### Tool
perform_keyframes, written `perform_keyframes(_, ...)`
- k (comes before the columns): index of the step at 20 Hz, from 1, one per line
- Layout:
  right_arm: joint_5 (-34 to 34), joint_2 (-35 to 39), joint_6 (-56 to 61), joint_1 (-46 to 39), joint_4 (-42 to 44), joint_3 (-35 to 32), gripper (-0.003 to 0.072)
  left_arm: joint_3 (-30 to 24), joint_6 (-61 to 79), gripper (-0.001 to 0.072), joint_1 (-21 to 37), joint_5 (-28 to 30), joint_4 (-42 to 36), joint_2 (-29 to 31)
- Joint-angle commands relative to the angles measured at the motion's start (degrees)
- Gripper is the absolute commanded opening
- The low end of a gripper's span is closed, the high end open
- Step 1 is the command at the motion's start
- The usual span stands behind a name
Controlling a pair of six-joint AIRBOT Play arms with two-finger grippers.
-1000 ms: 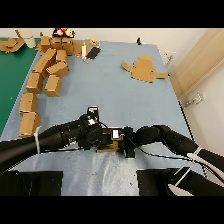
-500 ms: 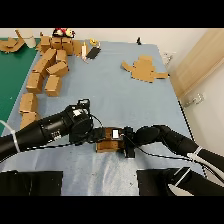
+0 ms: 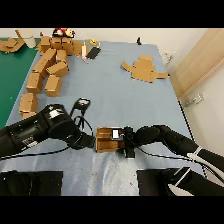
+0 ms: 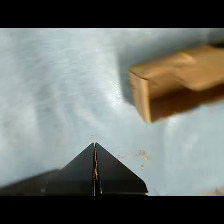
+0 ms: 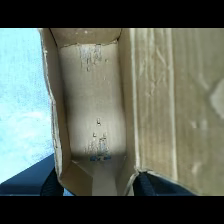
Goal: Fold the box.
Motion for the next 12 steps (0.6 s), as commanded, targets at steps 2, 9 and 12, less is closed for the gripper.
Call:
perform_keyframes(2, 0.04, -0.02, 0.02, 0.02, 0.00, 0.00, 0.0473, -9.20, 37.83, 0.0009, 4.68, 15.13, -21.77, 4.63)
perform_keyframes(9, 0.02, -0.02, 0.02, 0.02, 0.02, 0.00, 0.0473, -21.70, 102.53, 0.0010, 40.41, 2.10, -63.21, -1.55)
perform_keyframes(12, 0.02, -0.02, 0.02, 0.00, 0.00, 0.00, 0.0473, -21.70, 116.69, 0.0011, 49.62, -2.60, -69.00, -6.32)
